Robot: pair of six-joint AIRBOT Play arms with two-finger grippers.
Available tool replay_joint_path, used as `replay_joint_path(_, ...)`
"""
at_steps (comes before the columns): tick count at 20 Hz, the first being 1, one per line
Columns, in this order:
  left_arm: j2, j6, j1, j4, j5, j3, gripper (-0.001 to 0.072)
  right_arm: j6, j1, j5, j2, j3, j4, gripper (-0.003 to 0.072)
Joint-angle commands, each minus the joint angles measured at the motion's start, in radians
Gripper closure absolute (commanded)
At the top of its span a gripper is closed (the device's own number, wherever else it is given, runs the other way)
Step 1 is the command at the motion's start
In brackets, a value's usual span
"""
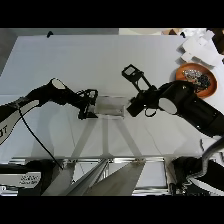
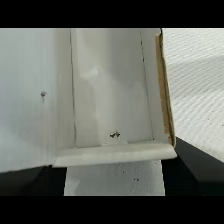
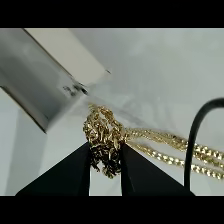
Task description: Fold the box and place the chain.
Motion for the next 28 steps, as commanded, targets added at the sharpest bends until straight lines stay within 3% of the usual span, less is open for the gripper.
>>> replay_joint_path(1,0.000,0.000,0.001,0.000,0.000,0.001,0.0374,0.003,0.052,-0.083,-0.001,0.000,0.012,0.0678)
replay_joint_path(7,0.000,0.000,0.001,0.000,0.000,0.001,0.0374,0.003,0.090,-0.148,-0.033,0.023,0.077,0.0678)
replay_joint_path(16,0.000,0.000,0.001,0.000,0.000,0.001,0.0374,0.006,0.130,-0.153,-0.288,0.087,0.078,0.0677)
replay_joint_path(20,0.000,0.000,0.001,0.000,0.000,0.001,0.0374,0.006,0.130,-0.189,-0.335,0.087,0.079,0.0673)
replay_joint_path(21,0.000,0.000,0.001,0.000,0.000,0.001,0.0374,0.006,0.130,-0.197,-0.334,0.087,0.079,0.0656)
replay_joint_path(23,0.000,0.000,0.001,0.000,0.000,0.001,0.0374,0.006,0.130,-0.190,-0.331,0.087,0.084,0.0432)
replay_joint_path(24,0.000,0.000,0.001,0.000,0.000,0.001,0.0374,0.006,0.130,-0.175,-0.327,0.087,0.088,0.0404)
replay_joint_path(28,0.000,0.000,0.001,0.000,0.000,0.001,0.0374,-0.073,0.105,-0.092,-0.262,0.087,0.105,0.0403)
